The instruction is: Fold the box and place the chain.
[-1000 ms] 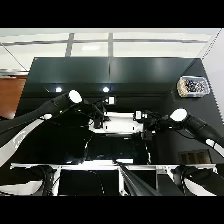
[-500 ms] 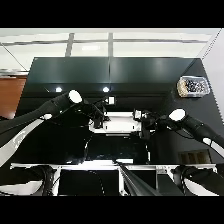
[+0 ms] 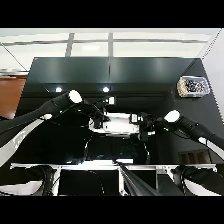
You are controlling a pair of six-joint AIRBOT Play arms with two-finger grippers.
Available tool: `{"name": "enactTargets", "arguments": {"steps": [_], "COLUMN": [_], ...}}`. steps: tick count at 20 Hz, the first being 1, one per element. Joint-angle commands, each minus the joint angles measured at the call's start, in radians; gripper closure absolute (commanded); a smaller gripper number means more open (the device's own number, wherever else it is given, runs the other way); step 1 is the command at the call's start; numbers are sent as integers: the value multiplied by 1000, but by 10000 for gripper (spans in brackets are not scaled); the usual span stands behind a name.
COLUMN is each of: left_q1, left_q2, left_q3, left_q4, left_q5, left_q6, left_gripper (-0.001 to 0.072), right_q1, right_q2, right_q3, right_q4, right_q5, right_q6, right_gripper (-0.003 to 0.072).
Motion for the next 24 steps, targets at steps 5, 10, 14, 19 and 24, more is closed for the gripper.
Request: {"name": "enactTargets", "arguments": {"steps": [5, 10, 14, 19, 24], "left_q1": [0, 20, 66, 79, 23], "left_q2": [1, 54, 182, 289, 285], "left_q3": [1, 3, 3, 0, -140], "left_q4": [0, 39, 195, 365, -79], "left_q5": [1, -18, -126, -365, -282], "left_q6": [-1, -2, -222, -628, -617], "left_gripper": [681, 293, 84, 622, 685], "right_q1": [5, 5, 5, 5, 7], "right_q2": [-2, -2, -2, -2, -2], "right_q3": [0, 0, 0, 0, 0], "right_q4": [-11, -11, 12, 30, 30], "right_q5": [-11, -11, -11, -16, -20], "right_q6": [4, 4, -12, -23, -23], "right_gripper": [74, 201, 201, 201, 201]}}
